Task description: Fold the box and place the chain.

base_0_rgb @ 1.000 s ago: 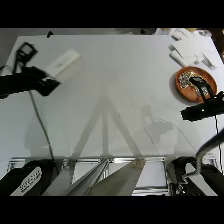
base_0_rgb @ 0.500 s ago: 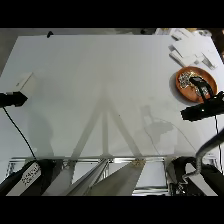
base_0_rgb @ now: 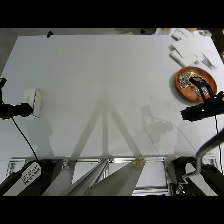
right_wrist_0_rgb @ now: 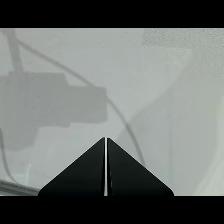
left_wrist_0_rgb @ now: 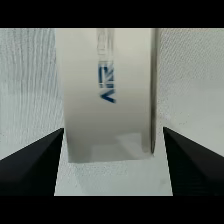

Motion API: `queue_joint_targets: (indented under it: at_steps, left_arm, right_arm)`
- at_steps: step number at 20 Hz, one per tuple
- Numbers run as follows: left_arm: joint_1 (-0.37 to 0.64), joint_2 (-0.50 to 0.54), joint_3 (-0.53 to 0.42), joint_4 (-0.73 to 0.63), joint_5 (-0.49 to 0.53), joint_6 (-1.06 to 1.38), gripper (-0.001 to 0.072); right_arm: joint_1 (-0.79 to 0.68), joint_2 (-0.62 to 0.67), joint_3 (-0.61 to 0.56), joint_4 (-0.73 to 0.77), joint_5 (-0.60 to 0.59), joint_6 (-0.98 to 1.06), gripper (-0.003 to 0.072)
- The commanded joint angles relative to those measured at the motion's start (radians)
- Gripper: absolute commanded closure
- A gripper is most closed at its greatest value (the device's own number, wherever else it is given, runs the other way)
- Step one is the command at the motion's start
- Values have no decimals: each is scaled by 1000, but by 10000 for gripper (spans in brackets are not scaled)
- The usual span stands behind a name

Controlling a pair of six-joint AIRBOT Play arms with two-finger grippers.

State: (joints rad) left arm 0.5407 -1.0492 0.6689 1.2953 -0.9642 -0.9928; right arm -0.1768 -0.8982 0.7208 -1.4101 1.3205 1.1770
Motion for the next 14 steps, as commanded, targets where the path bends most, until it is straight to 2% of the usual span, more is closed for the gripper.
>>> queue_joint_targets:
  at_steps: [1, 7, 10, 14]
  left_arm:
    - [1, 14, -4, 10, -43, -1, 6]
    - [-41, 174, -4, 60, -45, -2, 11]
    - [-94, 199, -4, 118, -47, -2, 11]
    - [-100, 198, -4, 123, -35, -3, 12]
  right_arm:
    - [-1, 1, 0, 0, 0, 0, 667]
    - [-1, 1, 0, 0, 0, 0, 667]
    - [-1, 1, 0, 0, 0, 0, 667]
    - [-1, 1, 0, 0, 0, 0, 667]
